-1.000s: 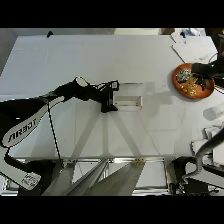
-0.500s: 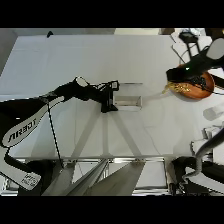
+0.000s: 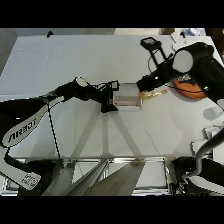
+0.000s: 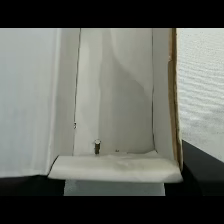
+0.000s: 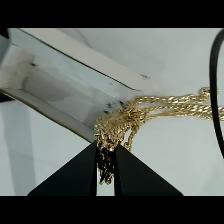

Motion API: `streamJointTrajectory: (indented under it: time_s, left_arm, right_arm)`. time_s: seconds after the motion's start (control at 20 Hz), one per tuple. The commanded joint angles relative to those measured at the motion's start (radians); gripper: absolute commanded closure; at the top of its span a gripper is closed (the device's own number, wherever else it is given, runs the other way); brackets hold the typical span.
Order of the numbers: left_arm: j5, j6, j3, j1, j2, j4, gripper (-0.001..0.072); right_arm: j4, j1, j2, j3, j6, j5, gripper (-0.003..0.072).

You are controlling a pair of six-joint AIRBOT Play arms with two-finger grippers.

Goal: Fold the box and place the chain.

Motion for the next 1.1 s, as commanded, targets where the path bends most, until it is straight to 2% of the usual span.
streamJointTrajectory:
  time_s: [0.0, 0.2, 0.55, 0.8, 0.85, 0.95, 1.05]
  left_arm:
    - [0.000, 0.000, 0.000, 0.000, 0.000, 0.000, 0.0555]
    - [0.000, 0.000, 0.000, 0.000, 0.000, 0.000, 0.0555]
    - [0.000, 0.000, 0.000, 0.000, 0.000, 0.000, 0.0555]
    - [0.000, 0.000, 0.000, 0.000, 0.000, 0.000, 0.0555]
    - [0.000, 0.000, 0.000, 0.000, 0.000, 0.000, 0.0555]
    - [0.000, 0.000, 0.000, 0.000, 0.000, 0.000, 0.0555]
    - [0.000, 0.000, 0.000, 0.000, 0.000, 0.000, 0.0555]
  right_arm:
    - [0.004, 0.089, -0.022, 0.001, 0.053, -0.061, 0.0674]
    - [-0.001, 0.135, -0.089, 0.001, 0.109, -0.097, 0.0674]
    - [0.008, 0.135, -0.249, 0.000, 0.237, -0.066, 0.0672]
    - [0.000, 0.135, -0.297, 0.000, 0.288, -0.084, 0.0671]
    - [0.002, 0.135, -0.296, 0.001, 0.289, -0.101, 0.0654]
    - [0.003, 0.135, -0.296, 0.001, 0.288, -0.108, 0.0386]
    - [0.003, 0.135, -0.285, 0.001, 0.288, -0.095, 0.0358]
